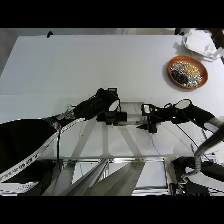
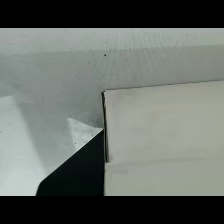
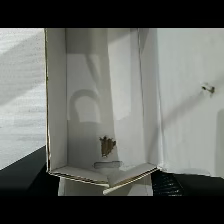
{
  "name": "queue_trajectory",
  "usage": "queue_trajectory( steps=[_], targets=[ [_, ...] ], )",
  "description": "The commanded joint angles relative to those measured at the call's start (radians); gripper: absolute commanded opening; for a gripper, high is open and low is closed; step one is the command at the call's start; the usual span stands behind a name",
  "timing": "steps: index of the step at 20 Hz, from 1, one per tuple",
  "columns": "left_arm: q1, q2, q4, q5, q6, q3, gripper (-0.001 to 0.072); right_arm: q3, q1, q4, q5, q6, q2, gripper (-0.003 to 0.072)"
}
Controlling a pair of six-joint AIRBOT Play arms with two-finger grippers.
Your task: Fold the box and place the chain.
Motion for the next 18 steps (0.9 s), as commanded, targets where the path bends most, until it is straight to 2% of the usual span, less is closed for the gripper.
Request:
queue_trajectory(
  steps=[1,2,4,5,6,7,11,12,13,14,18],
  targets=[
    [0.0,0.003,0.0,0.01,0.002,0.0,0.0063,0.001,0.0,0.0,-0.002,-0.001,0.0,0.0384],
    [0.0,0.007,0.001,0.01,0.002,0.0,0.0101,0.001,0.0,0.0,-0.002,-0.001,0.0,0.0384],
    [0.006,0.026,0.005,0.008,0.003,0.0,0.0112,0.001,0.0,0.0,-0.002,-0.001,0.0,0.0384],
    [0.01,0.038,0.006,0.009,0.008,0.0,0.0172,0.001,0.0,0.0,-0.002,-0.001,0.0,0.0384],
    [0.014,0.051,0.008,0.01,0.031,-0.001,0.0262,0.001,0.0,0.0,-0.002,-0.001,0.0,0.0384],
    [0.016,0.064,0.007,0.01,0.099,-0.001,0.029,0.001,0.0,0.0,-0.002,-0.001,0.0,0.0384],
    [0.037,0.141,0.007,-0.022,0.348,-0.006,0.0293,0.001,0.0,0.0,-0.002,-0.001,0.0,0.0384],
    [0.049,0.171,0.007,-0.024,0.397,-0.007,0.0322,0.001,0.0,0.0,-0.002,-0.001,0.0,0.0384],
    [0.063,0.205,0.007,-0.03,0.451,-0.009,0.0456,0.001,0.0,0.0,-0.002,-0.001,0.0,0.0384],
    [0.078,0.245,0.01,-0.059,0.521,-0.009,0.051,0.001,0.0,0.0,-0.002,-0.001,0.0,0.0384],
    [0.131,0.422,0.008,-0.195,1.014,-0.05,0.0517,0.001,0.0,0.0,-0.002,-0.001,0.0,0.0384]
  ],
)
